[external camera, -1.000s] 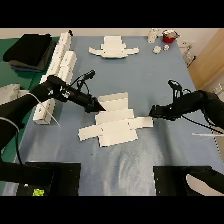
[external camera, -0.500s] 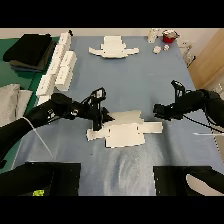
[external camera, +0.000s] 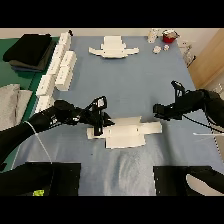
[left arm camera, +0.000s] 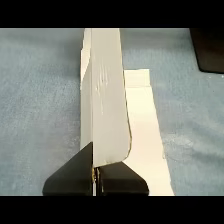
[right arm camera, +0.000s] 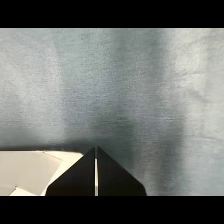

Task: Fold the box.

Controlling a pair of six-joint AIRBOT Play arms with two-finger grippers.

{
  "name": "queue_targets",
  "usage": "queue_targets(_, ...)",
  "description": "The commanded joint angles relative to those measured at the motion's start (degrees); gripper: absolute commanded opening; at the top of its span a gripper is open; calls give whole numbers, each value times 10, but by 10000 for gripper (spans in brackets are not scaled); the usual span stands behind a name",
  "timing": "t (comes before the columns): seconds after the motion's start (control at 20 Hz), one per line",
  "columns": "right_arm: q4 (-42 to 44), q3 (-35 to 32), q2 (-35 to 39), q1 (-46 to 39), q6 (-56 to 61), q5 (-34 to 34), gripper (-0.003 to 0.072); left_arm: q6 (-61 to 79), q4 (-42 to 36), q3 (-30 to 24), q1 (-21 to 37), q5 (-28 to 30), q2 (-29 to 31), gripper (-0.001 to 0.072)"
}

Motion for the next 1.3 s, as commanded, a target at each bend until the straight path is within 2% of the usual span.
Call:
queue_targets(0.0,5,0,0,0,0,0,20,-35,33,-2,0,-19,-1,13)
queue_targets(0.2,8,0,0,0,0,0,20,-38,33,3,0,-53,-1,13)
queue_targets(1.25,18,0,0,0,0,1,19,-47,43,-17,-1,-45,3,13)
